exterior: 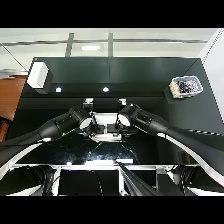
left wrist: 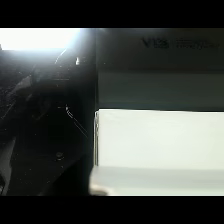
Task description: Fold the box and place the chain.
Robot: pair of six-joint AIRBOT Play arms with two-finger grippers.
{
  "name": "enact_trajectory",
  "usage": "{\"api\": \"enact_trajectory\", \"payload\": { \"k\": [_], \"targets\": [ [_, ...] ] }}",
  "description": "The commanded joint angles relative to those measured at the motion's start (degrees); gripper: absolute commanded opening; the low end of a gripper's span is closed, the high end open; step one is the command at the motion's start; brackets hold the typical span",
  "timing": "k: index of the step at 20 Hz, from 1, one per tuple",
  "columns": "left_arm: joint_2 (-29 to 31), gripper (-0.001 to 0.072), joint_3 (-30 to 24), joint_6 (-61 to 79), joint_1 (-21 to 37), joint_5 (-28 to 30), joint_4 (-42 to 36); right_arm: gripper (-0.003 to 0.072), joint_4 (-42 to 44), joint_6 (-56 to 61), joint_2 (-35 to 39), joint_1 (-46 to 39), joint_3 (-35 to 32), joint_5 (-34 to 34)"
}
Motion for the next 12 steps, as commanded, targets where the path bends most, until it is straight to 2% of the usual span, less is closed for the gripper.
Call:
{"api": "enact_trajectory", "payload": {
  "k": [1,4,11,12],
  "targets": [
    [-0.02,0.0031,0.00,0.02,0.02,-0.02,0.02,0.0304,-3.15,1.84,-0.07,0.66,1.31,1.97],
    [-0.02,0.0031,0.00,0.02,0.02,0.00,0.02,0.0303,-4.57,3.28,-0.87,2.01,1.31,3.04],
    [-0.02,0.0031,0.00,0.02,0.02,-0.02,0.02,0.0301,-4.66,3.50,-2.10,2.32,1.79,0.74],
    [-0.02,0.0031,0.00,0.02,0.02,-0.02,0.02,0.0195,-4.66,3.43,-2.19,2.32,1.79,0.72]
  ]
}}
